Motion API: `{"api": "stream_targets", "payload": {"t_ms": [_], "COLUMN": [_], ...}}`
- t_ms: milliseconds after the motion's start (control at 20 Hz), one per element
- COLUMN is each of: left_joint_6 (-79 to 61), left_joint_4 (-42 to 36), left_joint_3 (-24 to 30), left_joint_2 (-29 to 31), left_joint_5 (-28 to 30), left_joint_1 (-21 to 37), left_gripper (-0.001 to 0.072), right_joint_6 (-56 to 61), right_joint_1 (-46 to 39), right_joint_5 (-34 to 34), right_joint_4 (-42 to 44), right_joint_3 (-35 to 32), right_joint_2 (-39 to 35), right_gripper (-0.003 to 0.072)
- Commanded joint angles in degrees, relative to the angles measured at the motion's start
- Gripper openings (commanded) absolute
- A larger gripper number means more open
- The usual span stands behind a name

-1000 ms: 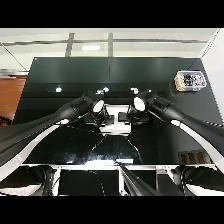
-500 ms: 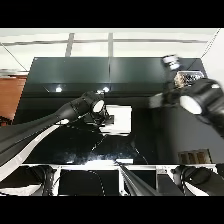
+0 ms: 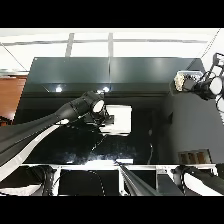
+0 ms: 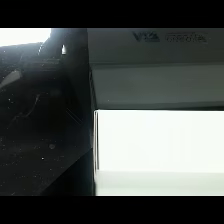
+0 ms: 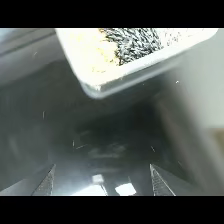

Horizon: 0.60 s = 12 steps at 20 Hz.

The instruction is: Fold the box and place the chain.

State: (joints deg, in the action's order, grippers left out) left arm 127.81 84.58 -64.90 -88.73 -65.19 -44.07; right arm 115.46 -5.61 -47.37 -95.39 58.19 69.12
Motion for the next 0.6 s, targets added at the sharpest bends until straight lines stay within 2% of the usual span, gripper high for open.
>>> {"api": "stream_targets", "payload": {"t_ms": [0,250,450,500,550], "left_joint_6": [-0.04,-0.04,-0.04,-0.04,-0.04], "left_joint_4": [0.02,0.02,0.02,0.02,0.00], "left_joint_3": [-0.02,-0.02,-0.02,-0.02,-0.02], "left_joint_2": [0.02,0.02,0.02,0.00,-0.04], "left_joint_5": [0.17,0.15,0.17,0.17,0.17], "left_joint_1": [0.04,0.04,0.04,0.04,0.04], "left_gripper": [0.0026,0.0026,0.0026,0.0026,0.0026], "right_joint_6": [-2.75,-2.73,-0.57,1.09,2.56], "right_joint_1": [-8.09,-10.36,-10.32,-10.40,-10.43], "right_joint_5": [-0.35,-3.89,-9.33,-9.46,-9.14], "right_joint_4": [13.46,23.56,23.63,23.63,23.61], "right_joint_3": [10.67,29.27,36.72,37.27,37.27], "right_joint_2": [12.09,27.74,35.74,36.79,37.35], "right_gripper": [0.0712,0.0710,0.0709,0.0620,0.0590]}}
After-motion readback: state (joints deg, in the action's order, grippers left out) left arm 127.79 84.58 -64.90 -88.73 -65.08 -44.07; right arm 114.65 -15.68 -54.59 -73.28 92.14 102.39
